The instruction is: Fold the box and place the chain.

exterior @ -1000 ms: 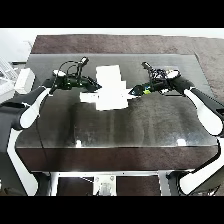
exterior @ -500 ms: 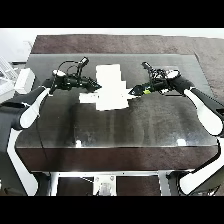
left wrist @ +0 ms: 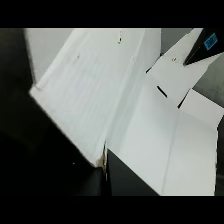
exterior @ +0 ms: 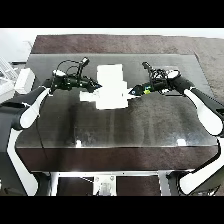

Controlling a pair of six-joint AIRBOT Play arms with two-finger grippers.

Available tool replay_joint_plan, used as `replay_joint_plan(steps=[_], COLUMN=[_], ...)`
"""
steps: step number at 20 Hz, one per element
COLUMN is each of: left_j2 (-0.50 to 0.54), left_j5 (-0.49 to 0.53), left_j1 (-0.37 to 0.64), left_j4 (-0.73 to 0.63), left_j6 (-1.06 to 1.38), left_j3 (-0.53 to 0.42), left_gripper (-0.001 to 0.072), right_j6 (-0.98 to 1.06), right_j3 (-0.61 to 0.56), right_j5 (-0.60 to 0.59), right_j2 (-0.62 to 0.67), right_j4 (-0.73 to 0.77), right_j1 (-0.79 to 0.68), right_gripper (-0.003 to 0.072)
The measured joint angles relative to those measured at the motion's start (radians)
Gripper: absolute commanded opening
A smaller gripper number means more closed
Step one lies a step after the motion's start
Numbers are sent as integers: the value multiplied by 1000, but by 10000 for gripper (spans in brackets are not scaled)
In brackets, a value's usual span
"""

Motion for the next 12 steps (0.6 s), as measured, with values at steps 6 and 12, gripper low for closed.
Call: replay_joint_plan(steps=[6,12], left_j2=[0,0], left_j5=[-14,-58], left_j1=[0,1], left_j4=[-7,-7], left_j6=[115,312], left_j3=[0,-2], left_gripper=[20,19], right_j6=[-1,4], right_j3=[0,2], right_j5=[9,13], right_j2=[2,48], right_j4=[4,17], right_j1=[-1,-85], right_gripper=[305,305])
